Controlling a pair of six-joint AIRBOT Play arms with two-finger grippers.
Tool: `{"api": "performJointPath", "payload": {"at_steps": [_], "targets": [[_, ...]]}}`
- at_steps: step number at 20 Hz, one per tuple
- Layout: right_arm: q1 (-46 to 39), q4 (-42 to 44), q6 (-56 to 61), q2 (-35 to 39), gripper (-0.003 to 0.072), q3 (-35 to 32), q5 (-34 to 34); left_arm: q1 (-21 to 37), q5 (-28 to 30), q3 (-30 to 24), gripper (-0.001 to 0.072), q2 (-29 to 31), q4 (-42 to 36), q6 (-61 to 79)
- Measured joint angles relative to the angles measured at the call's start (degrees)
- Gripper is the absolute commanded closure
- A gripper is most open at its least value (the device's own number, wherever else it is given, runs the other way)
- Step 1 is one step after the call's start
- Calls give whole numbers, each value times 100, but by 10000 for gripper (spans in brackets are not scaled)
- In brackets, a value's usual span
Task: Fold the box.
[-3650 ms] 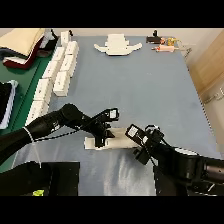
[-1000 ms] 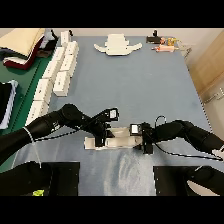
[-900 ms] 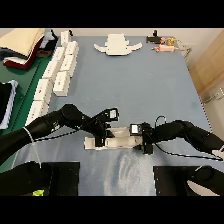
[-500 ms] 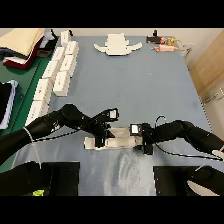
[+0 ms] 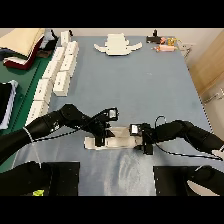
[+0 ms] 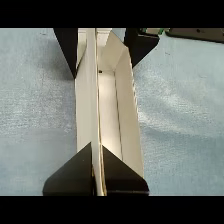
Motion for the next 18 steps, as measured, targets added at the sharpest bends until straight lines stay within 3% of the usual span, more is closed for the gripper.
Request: {"api": "performJointPath", "payload": {"at_steps": [10,11,12,13,18], "targets": [[0,-7,-2,0,216,-2,-2,0,302,0,694,2,-20,-105],[0,-7,-2,0,216,-2,-2,4,313,0,655,4,-20,-177],[0,-7,-2,0,217,-2,-2,4,354,0,369,4,-15,-278],[0,-9,-2,0,217,-2,-9,0,382,-11,163,-13,96,-380],[0,-9,-4,0,217,-2,-11,4,417,0,163,61,83,-916]]}}
